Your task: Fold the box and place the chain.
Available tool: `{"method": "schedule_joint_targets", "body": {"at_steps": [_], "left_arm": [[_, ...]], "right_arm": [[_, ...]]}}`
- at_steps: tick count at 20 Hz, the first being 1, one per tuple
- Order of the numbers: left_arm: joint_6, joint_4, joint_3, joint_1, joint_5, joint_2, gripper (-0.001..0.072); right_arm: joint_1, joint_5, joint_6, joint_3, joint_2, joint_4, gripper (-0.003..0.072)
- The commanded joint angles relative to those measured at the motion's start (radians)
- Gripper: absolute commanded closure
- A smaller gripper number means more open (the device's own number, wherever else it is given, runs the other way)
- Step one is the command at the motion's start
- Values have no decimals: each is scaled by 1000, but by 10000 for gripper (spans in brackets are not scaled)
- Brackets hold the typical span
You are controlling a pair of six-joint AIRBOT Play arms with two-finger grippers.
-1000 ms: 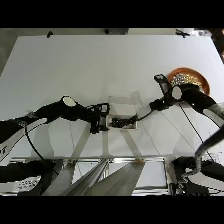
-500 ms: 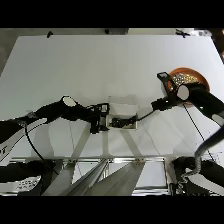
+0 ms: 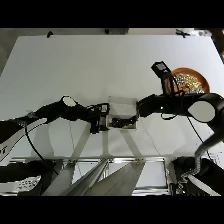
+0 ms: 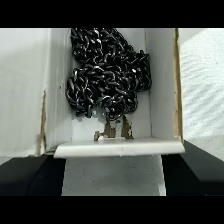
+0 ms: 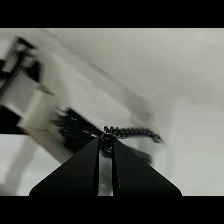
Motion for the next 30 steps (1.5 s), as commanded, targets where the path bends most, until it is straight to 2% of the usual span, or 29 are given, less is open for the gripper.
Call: {"method": "schedule_joint_targets", "body": {"at_steps": [1,8,13,14,16,17,20,21,23,25,26,27,28,30], "left_arm": [[0,0,0,0,0,1,507],[0,0,0,0,0,1,507],[0,0,0,0,0,1,507],[0,0,0,0,0,1,507],[0,0,0,0,0,1,507],[0,0,0,0,0,1,507],[0,0,0,0,0,1,507],[0,0,0,0,0,1,507],[0,0,0,0,0,1,507],[0,0,0,0,0,1,507],[0,0,0,0,0,1,507],[0,0,0,0,0,1,507],[0,0,0,0,0,1,507],[0,0,0,0,0,1,507]], "right_arm": [[121,-127,2,1,11,115,678],[224,-168,2,1,-44,145,678],[223,-168,1,1,-171,-17,675],[223,-155,-5,1,-196,-17,639],[223,-121,-64,1,-214,-15,355],[215,-103,-92,1,-209,-7,345],[116,17,-151,1,-166,16,346],[61,93,-177,1,-148,19,352],[-80,299,-308,1,-117,20,437],[-226,484,-544,0,-113,20,442],[-272,491,-644,-2,-113,23,446],[-309,430,-716,-10,-115,52,453],[-338,343,-808,-28,-120,91,496],[-358,239,-1082,-64,-150,129,487]]}}
